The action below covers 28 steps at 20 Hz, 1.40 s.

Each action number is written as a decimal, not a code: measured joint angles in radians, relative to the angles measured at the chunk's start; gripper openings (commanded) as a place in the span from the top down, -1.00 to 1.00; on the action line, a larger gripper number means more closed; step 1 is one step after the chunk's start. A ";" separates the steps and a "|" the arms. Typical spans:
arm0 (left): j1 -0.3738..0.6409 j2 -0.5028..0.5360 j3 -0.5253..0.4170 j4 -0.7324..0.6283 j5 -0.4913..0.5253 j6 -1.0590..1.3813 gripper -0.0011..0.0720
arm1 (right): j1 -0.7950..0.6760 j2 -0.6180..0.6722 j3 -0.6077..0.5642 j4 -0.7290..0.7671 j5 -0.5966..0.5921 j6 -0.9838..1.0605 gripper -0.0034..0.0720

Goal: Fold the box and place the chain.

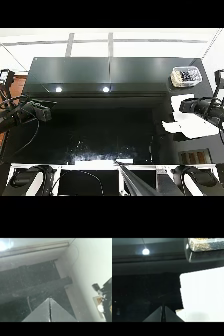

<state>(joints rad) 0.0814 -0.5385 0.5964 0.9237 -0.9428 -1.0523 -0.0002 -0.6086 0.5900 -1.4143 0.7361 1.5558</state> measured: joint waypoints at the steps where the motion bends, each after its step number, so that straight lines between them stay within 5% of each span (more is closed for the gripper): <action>1: 0.000 -0.001 -0.001 0.000 0.014 0.000 0.89 | 0.000 0.000 0.000 0.000 0.000 0.000 0.80; 7: 0.000 -0.013 -0.002 -0.113 0.173 -0.021 0.90 | 0.000 0.000 0.000 0.061 -0.001 0.000 0.80; 8: 0.000 -0.014 -0.003 -0.134 0.183 -0.025 0.88 | 0.000 0.000 0.000 0.072 -0.005 0.001 0.45; 9: 0.000 -0.017 -0.002 -0.159 0.201 -0.025 0.45 | 0.000 0.000 0.000 0.080 -0.014 0.001 -0.91; 10: -0.001 -0.023 -0.003 -0.180 0.207 -0.027 -0.96 | 0.000 0.000 0.000 0.083 -0.022 0.001 -0.94; 15: -0.036 -0.082 -0.001 -0.273 0.203 -0.032 -0.98 | -0.073 -0.034 0.025 -0.044 -0.041 0.049 -0.93; 20: -0.177 -0.162 0.000 -0.249 0.235 -0.040 -0.98 | -0.487 -0.280 0.216 -0.189 0.040 0.100 -0.93; 24: -0.314 -0.230 0.000 -0.234 0.343 -0.084 -0.98 | -0.816 -0.491 0.345 -0.119 0.093 0.089 -0.93; 28: -0.410 -0.306 0.000 -0.229 0.447 -0.100 -0.98 | -1.026 -0.718 0.508 0.186 0.234 -0.213 -0.93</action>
<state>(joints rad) -0.3283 -0.8440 0.5961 0.6949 -0.4953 -1.1522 -1.0264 -1.3266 1.0977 -1.2285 0.9703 1.3426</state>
